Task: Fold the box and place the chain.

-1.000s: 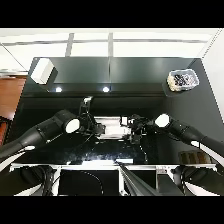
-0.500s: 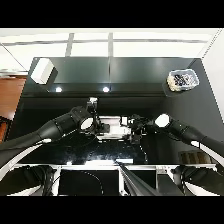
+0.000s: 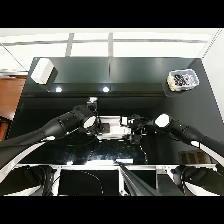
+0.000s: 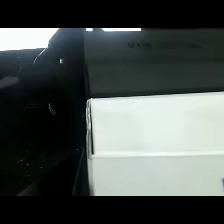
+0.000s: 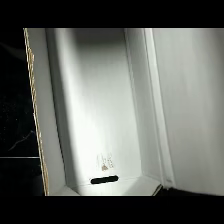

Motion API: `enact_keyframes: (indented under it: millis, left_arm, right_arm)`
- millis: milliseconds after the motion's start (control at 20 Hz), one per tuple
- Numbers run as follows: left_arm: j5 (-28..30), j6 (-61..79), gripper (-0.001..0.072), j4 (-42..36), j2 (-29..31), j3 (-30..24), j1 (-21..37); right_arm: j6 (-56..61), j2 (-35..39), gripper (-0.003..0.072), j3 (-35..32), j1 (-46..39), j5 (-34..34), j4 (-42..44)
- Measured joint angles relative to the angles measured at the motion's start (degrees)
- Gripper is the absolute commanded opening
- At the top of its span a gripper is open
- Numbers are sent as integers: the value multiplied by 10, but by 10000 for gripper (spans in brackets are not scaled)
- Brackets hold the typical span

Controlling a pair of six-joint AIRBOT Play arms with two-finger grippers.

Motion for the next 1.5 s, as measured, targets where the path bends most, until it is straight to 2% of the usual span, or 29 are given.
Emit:
enact_keyframes:
  millis: [100, 200, 300, 500, 600, 750, 1500]
  left_arm:
    - [-9, 0, 224, 0, -11, 10, 0]
    - [-21, -3, 130, 0, -19, 16, 0]
    - [-26, -5, 91, 0, -23, 20, -1]
    - [-31, -7, 85, 0, -26, 22, -1]
    - [-32, -7, 90, 0, -27, 23, -1]
    - [-33, -8, 237, 0, -27, 23, -1]
    - [-51, -7, 218, 12, -28, 43, 7]
  right_arm:
    - [0, 0, 464, 0, 0, 0, 0]
    - [0, 0, 464, 0, 0, 0, 0]
    - [0, 0, 464, 0, 0, 0, 0]
    - [0, 0, 464, 0, 0, 0, 0]
    - [0, 0, 464, 0, 0, 0, 0]
    - [0, 0, 464, 0, 0, 0, 0]
    - [0, 0, 464, 0, 0, 0, 0]
